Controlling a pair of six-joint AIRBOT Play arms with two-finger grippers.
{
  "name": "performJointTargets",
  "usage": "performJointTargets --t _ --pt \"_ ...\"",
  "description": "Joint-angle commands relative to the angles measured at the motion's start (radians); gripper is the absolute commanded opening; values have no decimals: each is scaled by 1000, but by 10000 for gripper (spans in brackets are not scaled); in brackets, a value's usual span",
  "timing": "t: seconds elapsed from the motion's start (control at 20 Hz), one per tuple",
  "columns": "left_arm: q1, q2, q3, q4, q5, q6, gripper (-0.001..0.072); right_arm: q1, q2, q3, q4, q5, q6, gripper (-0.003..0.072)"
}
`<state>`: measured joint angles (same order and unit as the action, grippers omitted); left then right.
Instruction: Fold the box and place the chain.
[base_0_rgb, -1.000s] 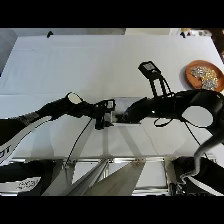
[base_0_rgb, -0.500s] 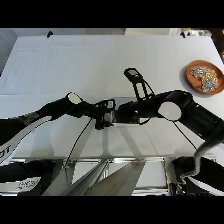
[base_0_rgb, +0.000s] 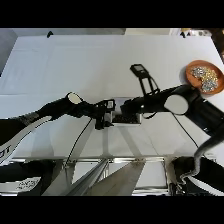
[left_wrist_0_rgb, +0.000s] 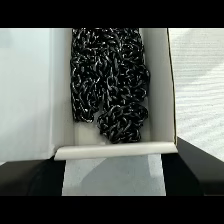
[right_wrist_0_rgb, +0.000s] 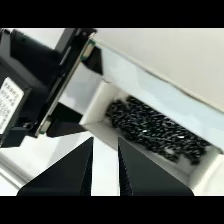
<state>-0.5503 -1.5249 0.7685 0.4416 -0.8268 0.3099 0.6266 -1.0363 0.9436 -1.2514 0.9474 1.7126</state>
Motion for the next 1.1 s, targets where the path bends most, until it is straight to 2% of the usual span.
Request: performJointTargets --t 0.0,0.1,0.2,0.3,0.5,0.65,0.85,1.05 --pt "0 0 0 0 0 0 334 -87 17 61 -6 24 -126 152" --pt "0 0 0 0 0 0 334 -124 15 102 -6 -23 -239 154" --pt "0 0 0 0 0 0 334 -163 10 108 -7 -109 -340 154" --pt "0 0 0 0 0 0 334 -198 -31 108 -19 -137 -414 153" --pt "0 0 0 0 0 0 334 -216 -185 108 -85 -109 -451 154" --pt "0 0 0 0 0 0 334 -215 -267 107 -79 -90 -547 150" --pt "0 0 0 0 0 0 334 -214 -273 102 -39 -74 -717 151" --pt "0 0 0 0 0 0 334 -214 -273 38 102 -8 -984 151"
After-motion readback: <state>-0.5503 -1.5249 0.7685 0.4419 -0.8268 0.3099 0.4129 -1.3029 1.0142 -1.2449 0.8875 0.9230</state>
